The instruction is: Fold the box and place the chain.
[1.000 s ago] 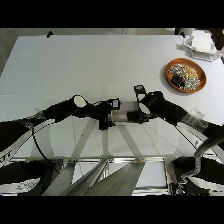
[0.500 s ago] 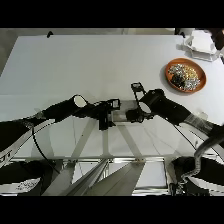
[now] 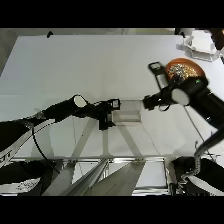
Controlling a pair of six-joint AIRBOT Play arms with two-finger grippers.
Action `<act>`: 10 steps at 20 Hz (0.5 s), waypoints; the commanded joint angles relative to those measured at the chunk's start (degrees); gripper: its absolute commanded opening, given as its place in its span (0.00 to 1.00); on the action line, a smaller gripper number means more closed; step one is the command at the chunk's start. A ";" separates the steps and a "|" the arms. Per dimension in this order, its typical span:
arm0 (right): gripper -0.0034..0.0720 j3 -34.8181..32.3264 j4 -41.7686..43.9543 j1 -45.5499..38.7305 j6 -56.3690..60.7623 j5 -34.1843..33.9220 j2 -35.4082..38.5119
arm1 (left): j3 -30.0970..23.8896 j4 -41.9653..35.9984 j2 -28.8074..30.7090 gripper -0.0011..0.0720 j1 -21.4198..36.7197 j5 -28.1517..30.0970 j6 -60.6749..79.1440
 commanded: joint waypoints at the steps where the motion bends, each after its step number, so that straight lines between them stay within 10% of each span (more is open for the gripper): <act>1: 0.54 2.47 0.33 -17.81 -8.15 -6.86 -0.13 | -0.02 0.00 0.04 0.58 0.00 0.02 0.02; 10: 0.53 11.19 5.60 -39.63 -17.42 -18.27 -20.33 | -0.02 0.00 0.04 0.58 0.00 0.02 0.02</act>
